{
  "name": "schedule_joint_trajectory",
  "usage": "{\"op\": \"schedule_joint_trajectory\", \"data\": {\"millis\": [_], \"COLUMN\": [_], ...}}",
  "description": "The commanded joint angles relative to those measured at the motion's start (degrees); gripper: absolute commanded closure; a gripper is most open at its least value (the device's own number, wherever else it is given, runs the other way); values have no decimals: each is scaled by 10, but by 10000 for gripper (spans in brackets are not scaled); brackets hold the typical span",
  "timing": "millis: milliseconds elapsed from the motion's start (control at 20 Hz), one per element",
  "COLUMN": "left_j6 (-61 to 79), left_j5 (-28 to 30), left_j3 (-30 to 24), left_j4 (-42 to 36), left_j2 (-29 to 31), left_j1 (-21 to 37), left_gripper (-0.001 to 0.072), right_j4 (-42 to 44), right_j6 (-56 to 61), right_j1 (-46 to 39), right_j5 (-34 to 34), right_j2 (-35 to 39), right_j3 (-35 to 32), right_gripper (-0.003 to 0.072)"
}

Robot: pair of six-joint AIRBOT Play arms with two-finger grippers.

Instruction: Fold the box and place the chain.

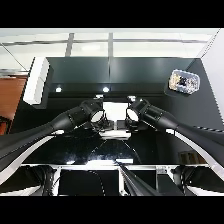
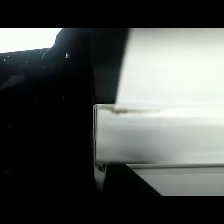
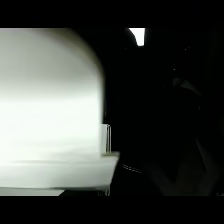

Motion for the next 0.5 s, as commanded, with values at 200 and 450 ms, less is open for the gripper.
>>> {"op": "schedule_joint_trajectory", "data": {"millis": [200,450], "left_j6": [2,2], "left_j5": [2,3], "left_j3": [0,0], "left_j4": [0,0], "left_j2": [0,0], "left_j1": [0,0], "left_gripper": [683,683], "right_j4": [-1,-35], "right_j6": [-5,-40], "right_j1": [0,-1], "right_j5": [-1,31], "right_j2": [0,35], "right_j3": [0,0], "right_gripper": [666,292]}}
